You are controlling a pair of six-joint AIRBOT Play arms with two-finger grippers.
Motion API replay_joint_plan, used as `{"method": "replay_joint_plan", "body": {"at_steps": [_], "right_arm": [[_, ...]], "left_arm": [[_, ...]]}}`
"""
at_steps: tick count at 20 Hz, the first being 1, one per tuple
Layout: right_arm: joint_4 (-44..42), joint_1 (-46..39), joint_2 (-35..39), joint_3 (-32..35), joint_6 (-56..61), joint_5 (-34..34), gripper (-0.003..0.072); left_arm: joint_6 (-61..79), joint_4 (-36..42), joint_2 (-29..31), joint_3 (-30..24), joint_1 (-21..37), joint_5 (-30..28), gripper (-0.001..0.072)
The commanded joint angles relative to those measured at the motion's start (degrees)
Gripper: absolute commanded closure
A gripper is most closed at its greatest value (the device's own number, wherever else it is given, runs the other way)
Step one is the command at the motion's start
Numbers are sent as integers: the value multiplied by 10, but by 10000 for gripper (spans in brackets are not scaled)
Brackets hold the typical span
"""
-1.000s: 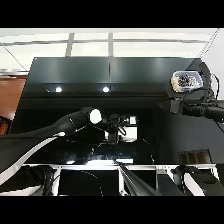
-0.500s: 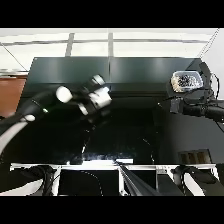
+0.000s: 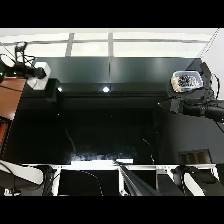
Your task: Fold the box and place the chain.
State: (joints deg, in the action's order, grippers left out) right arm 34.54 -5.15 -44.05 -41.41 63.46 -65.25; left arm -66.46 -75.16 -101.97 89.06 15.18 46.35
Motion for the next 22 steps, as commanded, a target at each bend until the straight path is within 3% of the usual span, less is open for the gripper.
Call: {"method": "replay_joint_plan", "body": {"at_steps": [1,6,7,8,9,13,16,17,18,19,20,21,22], "right_arm": [[0,0,0,0,23,2,672],[0,0,0,0,33,30,672],[0,0,0,0,34,30,672],[0,0,0,0,34,30,672],[0,0,0,0,34,28,672],[0,2,0,0,34,28,672],[0,2,0,0,34,52,672],[0,2,0,0,34,57,672],[0,2,0,0,32,56,672],[0,2,0,0,28,54,672],[0,2,0,0,21,54,672],[0,2,0,0,3,55,672],[0,2,0,0,-12,55,672]], "left_arm": [[-15,8,-99,129,28,23,547],[-14,-22,-208,266,15,78,545],[-11,-27,-212,271,11,79,403],[-9,-45,-212,272,6,76,48],[-11,-75,-211,279,1,83,-4],[-15,-191,-156,302,-22,145,-3],[-55,-180,-87,302,-27,199,-1],[-99,-169,-66,301,-29,237,15],[-139,-156,-47,301,-31,287,101],[-174,-137,-29,301,-34,359,288],[-194,-110,-15,299,-36,433,540],[-189,-59,3,288,-40,504,685],[-188,-11,28,261,-48,535,684]]}}
